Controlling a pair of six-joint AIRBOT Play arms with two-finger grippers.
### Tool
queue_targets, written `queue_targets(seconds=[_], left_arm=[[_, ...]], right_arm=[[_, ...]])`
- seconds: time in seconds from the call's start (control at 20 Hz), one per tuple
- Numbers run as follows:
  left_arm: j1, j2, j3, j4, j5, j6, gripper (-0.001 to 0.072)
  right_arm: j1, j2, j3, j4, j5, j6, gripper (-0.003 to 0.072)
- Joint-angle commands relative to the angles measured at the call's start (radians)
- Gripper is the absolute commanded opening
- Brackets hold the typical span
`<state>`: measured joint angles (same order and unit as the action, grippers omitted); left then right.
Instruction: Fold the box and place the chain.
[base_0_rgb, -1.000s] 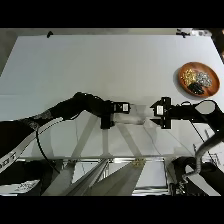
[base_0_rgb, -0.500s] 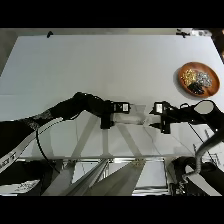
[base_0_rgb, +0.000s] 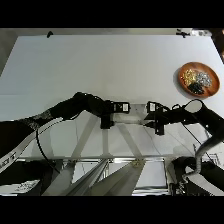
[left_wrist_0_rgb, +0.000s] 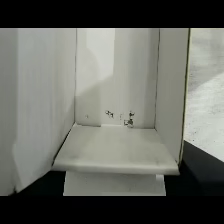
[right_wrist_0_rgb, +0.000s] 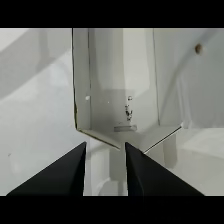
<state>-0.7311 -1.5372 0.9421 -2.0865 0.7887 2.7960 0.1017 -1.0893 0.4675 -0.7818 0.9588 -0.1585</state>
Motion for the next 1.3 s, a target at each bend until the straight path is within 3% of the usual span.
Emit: queue_targets(seconds=[0.0, 0.15, 0.3, 0.45, 0.5, 0.7, 0.85, 1.1, 1.25], left_arm=[[0.000, 0.000, 0.001, 0.000, 0.000, 0.001, 0.0353], [0.000, 0.000, 0.001, 0.000, 0.000, 0.001, 0.0353], [0.000, 0.001, 0.001, 0.000, 0.000, 0.001, 0.0353], [0.000, 0.000, 0.001, 0.000, 0.001, 0.001, 0.0353], [0.000, 0.000, 0.001, 0.000, 0.000, 0.001, 0.0353], [0.000, 0.000, 0.001, 0.000, 0.000, 0.001, 0.0353], [0.000, 0.000, 0.001, 0.000, 0.000, 0.001, 0.0353], [0.000, 0.000, 0.001, 0.000, 0.000, 0.001, 0.0353], [0.000, 0.001, 0.001, 0.000, 0.000, 0.001, 0.0353]], right_arm=[[0.005, -0.010, 0.000, 0.030, -0.046, 0.005, 0.0234], [0.005, -0.010, 0.000, -0.040, 0.006, 0.005, 0.0234], [0.005, 0.012, 0.001, -0.103, 0.051, 0.017, 0.0101], [0.005, 0.093, 0.016, -0.097, 0.056, 0.021, 0.0072], [0.005, 0.129, 0.018, -0.071, 0.060, 0.019, 0.0012], [0.005, 0.171, 0.018, 0.238, 0.039, -0.140, 0.0013], [0.005, 0.138, 0.018, 0.377, -0.042, -0.217, 0.0013], [0.005, -0.016, 0.018, 0.428, -0.248, -0.105, 0.0013], [0.005, -0.118, 0.018, 0.381, -0.267, -0.017, 0.0013]])
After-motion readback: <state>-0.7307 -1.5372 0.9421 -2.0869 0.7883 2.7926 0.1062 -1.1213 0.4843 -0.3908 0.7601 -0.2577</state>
